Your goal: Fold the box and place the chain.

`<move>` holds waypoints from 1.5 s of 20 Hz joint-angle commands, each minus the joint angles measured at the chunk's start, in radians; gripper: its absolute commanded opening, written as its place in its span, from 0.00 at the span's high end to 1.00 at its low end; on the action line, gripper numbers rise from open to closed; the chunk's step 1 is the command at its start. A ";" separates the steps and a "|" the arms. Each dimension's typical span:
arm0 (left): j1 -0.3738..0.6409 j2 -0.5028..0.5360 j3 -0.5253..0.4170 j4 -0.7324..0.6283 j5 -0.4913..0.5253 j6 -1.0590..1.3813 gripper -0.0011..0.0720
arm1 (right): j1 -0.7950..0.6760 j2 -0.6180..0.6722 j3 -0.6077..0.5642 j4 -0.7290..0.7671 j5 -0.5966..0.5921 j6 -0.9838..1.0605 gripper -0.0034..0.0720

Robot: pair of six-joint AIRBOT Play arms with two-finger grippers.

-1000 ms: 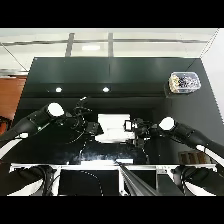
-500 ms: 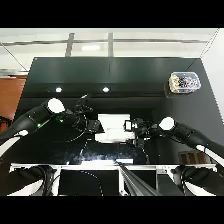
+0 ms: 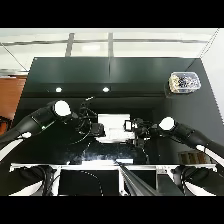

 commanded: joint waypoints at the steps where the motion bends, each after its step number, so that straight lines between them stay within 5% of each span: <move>1: -0.051 -0.002 0.023 0.092 0.043 -0.109 0.30 | 0.000 0.000 0.000 0.000 0.000 0.000 0.70; 6: -0.078 -0.005 0.042 0.159 0.052 -0.209 0.35 | 0.000 0.000 0.000 0.000 0.000 0.000 0.70; 8: -0.099 -0.005 0.042 0.201 0.066 -0.259 0.53 | 0.000 0.000 0.000 0.000 0.000 0.000 0.70; 15: -0.167 -0.058 0.090 0.333 0.047 -0.395 0.53 | 0.000 0.000 0.000 0.000 0.000 0.000 0.70; 21: -0.262 -0.191 0.224 0.569 -0.101 -0.589 0.53 | 0.000 0.000 0.000 0.000 0.000 0.000 0.70; 30: -0.287 -0.196 0.251 0.581 -0.090 -0.755 0.53 | 0.000 0.000 0.000 0.000 0.000 0.000 0.70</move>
